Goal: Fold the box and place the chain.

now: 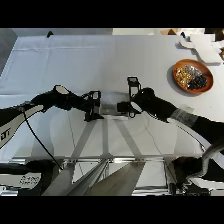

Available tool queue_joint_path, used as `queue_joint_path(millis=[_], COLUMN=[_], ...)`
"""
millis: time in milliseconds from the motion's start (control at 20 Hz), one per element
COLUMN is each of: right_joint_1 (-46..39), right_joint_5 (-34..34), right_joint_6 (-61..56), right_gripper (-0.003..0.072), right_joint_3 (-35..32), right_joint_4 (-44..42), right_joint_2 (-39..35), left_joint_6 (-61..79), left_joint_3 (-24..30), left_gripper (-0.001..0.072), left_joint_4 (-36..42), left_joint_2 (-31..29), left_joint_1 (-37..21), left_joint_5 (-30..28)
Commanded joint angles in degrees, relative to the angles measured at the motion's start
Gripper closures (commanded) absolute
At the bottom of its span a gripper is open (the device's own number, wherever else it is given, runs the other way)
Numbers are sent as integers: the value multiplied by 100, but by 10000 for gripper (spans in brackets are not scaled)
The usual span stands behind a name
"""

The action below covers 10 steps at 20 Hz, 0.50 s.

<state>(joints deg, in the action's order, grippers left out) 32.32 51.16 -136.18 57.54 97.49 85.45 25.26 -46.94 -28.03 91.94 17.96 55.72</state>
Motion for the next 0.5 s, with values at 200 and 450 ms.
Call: queue_joint_path(millis=[200, 450], right_joint_1=[258, 273], right_joint_5=[188, 138], right_joint_6=[-660, -896], right_gripper=[525, 677], right_joint_3=[243, 243], right_joint_4=[140, 125], right_joint_2=[170, 170], left_joint_6=[2, 2], left_joint_3=[2, 2], left_gripper=[308, 308], left_joint_4=[-2, -2], left_joint_2=[0, 0], left_joint_1=[0, 0], left_joint_5=[0, 0])
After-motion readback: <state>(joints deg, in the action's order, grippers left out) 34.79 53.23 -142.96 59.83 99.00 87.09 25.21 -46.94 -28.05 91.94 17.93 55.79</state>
